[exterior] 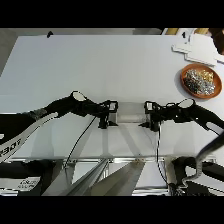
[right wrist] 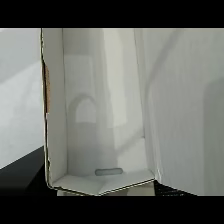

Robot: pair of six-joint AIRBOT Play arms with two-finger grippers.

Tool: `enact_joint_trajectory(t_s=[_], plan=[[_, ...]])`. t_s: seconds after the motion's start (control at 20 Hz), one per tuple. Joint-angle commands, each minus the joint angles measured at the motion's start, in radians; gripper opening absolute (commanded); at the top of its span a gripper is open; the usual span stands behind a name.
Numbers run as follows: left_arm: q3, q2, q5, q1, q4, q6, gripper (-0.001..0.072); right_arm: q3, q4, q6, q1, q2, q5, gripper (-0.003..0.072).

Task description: Fold the box and place the chain.

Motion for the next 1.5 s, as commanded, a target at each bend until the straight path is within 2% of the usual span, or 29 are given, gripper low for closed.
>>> enact_joint_trajectory(t_s=[0.0,0.55,0.6,0.7,0.9,1.1,1.3,1.45], plan=[[0.000,-0.001,0.000,-0.001,0.001,0.001,0.0207,0.000,0.000,0.000,0.000,0.000,-0.001,0.0401],[0.000,-0.001,0.000,-0.001,0.001,0.002,0.0207,0.000,-0.023,-0.079,0.000,0.000,-0.007,0.0401],[0.000,-0.001,0.000,-0.001,0.001,0.002,0.0207,0.000,-0.039,-0.075,0.000,0.000,0.005,0.0431],[0.000,-0.001,0.000,-0.001,0.001,0.002,0.0207,0.000,-0.045,-0.069,0.000,0.000,-0.014,0.0711],[0.000,0.000,-0.001,-0.001,0.001,0.002,0.0207,0.000,-0.144,0.128,0.000,0.042,-0.016,0.0711],[0.000,0.000,-0.001,-0.001,0.001,0.001,0.0207,0.000,-0.344,0.347,0.000,0.154,-0.011,0.0709],[0.000,0.000,-0.002,-0.001,0.001,0.001,0.0207,0.000,-0.512,0.556,0.000,0.281,0.055,0.0699],[0.000,0.000,-0.005,-0.001,0.001,0.002,0.0207,0.000,-0.583,0.655,0.000,0.380,0.126,0.0694]])
